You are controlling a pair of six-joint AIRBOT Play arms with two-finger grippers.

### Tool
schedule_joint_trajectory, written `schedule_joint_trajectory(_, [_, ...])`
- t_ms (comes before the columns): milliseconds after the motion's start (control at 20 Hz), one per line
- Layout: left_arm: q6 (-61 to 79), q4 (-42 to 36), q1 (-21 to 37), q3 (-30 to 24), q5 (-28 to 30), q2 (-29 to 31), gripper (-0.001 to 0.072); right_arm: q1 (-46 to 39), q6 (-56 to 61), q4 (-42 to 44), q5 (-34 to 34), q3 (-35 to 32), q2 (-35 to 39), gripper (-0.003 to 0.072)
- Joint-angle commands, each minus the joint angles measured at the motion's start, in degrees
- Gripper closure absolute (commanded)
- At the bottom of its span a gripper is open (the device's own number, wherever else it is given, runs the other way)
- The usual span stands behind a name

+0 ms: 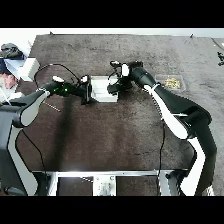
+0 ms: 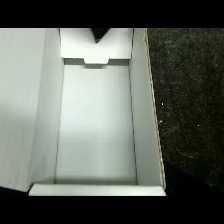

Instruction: Fold the box and place the chain.

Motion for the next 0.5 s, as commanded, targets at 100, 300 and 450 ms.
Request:
schedule_joint_trajectory(100, [0.0, 0.0, 0.1, 0.0, 0.0, 0.0, 0.0305, 0.8, 8.4, -5.2, 0.9, 1.6, -2.0, 0.0254])
schedule_joint_trajectory(300, [0.0, 0.0, 0.1, 0.0, 0.0, 0.0, 0.0305, 1.3, 11.1, -7.2, 0.3, 1.6, -2.6, 0.0256])
schedule_joint_trajectory(450, [0.0, 0.0, 0.0, 0.0, 0.0, 0.0, 0.0305, 2.3, 13.5, -9.0, -1.9, 1.6, -2.6, 0.0365])
